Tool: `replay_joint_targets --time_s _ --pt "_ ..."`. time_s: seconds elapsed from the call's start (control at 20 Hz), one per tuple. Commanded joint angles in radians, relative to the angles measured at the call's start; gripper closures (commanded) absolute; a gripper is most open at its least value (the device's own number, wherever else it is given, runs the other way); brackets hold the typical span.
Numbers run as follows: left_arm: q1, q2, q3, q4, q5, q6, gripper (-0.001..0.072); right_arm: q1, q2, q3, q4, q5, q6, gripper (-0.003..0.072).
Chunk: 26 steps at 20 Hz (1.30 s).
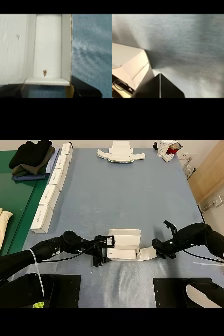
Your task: Fold the box.
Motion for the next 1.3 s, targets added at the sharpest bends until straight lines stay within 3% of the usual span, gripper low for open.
replay_joint_targets --time_s 0.0,0.1,0.15,0.25,0.5,0.75,1.05,1.25 --pt "0.000 0.001 0.000 0.000 0.000 0.001 0.0246 0.015 0.055 0.025 0.029 -0.006 -0.007 0.0676" --pt "0.000 0.001 0.000 0.000 0.000 0.000 0.0246 0.020 0.074 0.046 0.041 -0.019 -0.009 0.0422" --pt "0.000 0.001 0.000 0.000 0.000 0.000 0.0246 0.039 0.075 0.055 0.042 -0.024 -0.013 0.0422" --pt "0.000 0.001 0.000 0.000 0.000 0.001 0.0246 0.106 0.074 0.066 0.046 -0.011 -0.026 0.0281" --pt "0.000 0.001 0.000 0.000 0.000 0.000 0.0246 0.260 0.072 0.103 0.042 0.073 -0.021 0.0277" --pt "0.000 0.001 0.000 0.000 0.000 0.000 0.0246 0.382 0.047 0.108 -0.058 0.179 0.137 0.0283" --pt "0.000 0.001 0.000 0.000 0.000 0.000 0.0246 0.670 -0.010 0.239 -0.494 0.201 0.637 0.0284" --pt "0.000 0.001 0.000 0.000 0.000 0.000 0.0246 0.830 -0.142 0.372 -0.703 0.054 0.933 0.0285"
